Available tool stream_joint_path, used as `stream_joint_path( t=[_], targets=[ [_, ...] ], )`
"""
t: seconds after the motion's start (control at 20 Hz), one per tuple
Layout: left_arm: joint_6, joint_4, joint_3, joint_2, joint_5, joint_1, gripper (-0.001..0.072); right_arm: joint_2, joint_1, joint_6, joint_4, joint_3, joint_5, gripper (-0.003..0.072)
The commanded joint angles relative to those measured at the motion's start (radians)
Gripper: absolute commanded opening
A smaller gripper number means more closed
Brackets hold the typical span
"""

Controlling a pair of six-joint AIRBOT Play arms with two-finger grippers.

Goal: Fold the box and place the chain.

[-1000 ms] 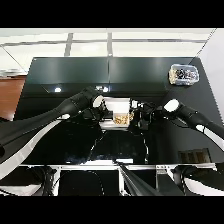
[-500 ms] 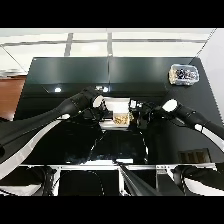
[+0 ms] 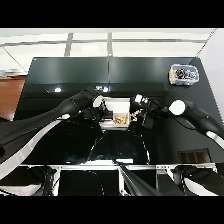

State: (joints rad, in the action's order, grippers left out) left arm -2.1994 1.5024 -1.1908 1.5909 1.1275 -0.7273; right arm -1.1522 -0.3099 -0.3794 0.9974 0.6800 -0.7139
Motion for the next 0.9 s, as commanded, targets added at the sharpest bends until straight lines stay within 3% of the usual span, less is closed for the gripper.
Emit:
stream_joint_path(
  t=[0.0, 0.1, 0.25, 0.3, 0.35, 0.4, 0.6, 0.75, 0.85],
  targets=[
    [0.000, 0.000, 0.000, 0.000, 0.000, 0.000, 0.0030, 0.175, 0.037, -0.290, 0.095, 0.036, -0.150, 0.0012],
    [0.000, 0.000, 0.000, 0.000, 0.000, 0.000, 0.0030, 0.257, 0.042, -0.369, 0.092, 0.094, -0.237, 0.0012],
    [0.000, 0.000, 0.000, 0.000, 0.000, 0.000, 0.0030, 0.276, 0.040, -0.403, 0.069, 0.108, -0.222, 0.0016],
    [0.000, 0.000, 0.000, 0.000, 0.000, 0.000, 0.0030, 0.254, 0.035, -0.401, 0.070, 0.087, -0.191, 0.0127],
    [0.000, 0.000, 0.000, 0.000, 0.001, 0.000, 0.0030, 0.227, 0.026, -0.389, 0.071, 0.053, -0.128, 0.0460],
    [0.000, 0.000, 0.000, 0.000, 0.001, 0.000, 0.0030, 0.193, 0.011, -0.341, 0.071, 0.015, -0.055, 0.0673],
    [0.000, 0.000, 0.000, 0.000, -0.001, 0.000, 0.0030, 0.000, -0.063, 0.159, 0.042, -0.030, 0.124, 0.0673],
    [0.000, 0.000, 0.000, 0.000, -0.001, 0.000, 0.0030, -0.115, -0.050, 0.398, -0.128, 0.041, 0.108, 0.0672],
    [0.000, 0.000, 0.000, 0.000, -0.001, 0.000, 0.0030, -0.169, -0.036, 0.418, -0.141, 0.093, 0.105, 0.0672]
  ],
)
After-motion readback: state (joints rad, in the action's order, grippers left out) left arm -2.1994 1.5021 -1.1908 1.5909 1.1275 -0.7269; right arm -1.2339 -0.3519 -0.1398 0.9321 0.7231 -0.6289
